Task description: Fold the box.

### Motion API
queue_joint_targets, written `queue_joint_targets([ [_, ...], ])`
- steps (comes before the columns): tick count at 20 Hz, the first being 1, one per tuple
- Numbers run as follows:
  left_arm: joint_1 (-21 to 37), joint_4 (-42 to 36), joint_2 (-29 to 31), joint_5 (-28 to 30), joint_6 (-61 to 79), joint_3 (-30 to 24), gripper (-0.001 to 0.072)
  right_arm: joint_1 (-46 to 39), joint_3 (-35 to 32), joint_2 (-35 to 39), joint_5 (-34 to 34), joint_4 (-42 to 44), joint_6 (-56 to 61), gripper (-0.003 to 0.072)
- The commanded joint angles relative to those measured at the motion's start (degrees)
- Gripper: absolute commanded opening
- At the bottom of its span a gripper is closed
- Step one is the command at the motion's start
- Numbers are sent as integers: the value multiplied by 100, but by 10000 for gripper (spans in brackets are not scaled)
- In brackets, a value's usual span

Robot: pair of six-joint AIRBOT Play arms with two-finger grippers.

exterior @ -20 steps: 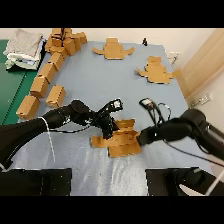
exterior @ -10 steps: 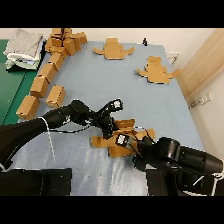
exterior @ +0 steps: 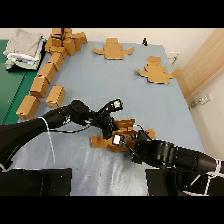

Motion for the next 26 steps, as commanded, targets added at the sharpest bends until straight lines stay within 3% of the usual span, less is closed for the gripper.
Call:
queue_joint_targets([
  [1,0,2,-4,0,2,-2,13,7,131,125,17,-144,98,497],
  [11,0,2,-4,2,0,-2,13,4,149,256,205,-369,92,503],
  [12,0,0,-4,0,0,-2,13,-11,160,260,232,-448,92,656],
  [13,0,0,-4,2,0,-2,13,-42,168,267,227,-426,81,720],
  [20,0,0,-2,2,0,-2,13,-531,55,352,415,-164,-601,720],
  [26,0,2,-4,2,0,-2,13,-1427,-103,798,944,1045,-2549,720],
])
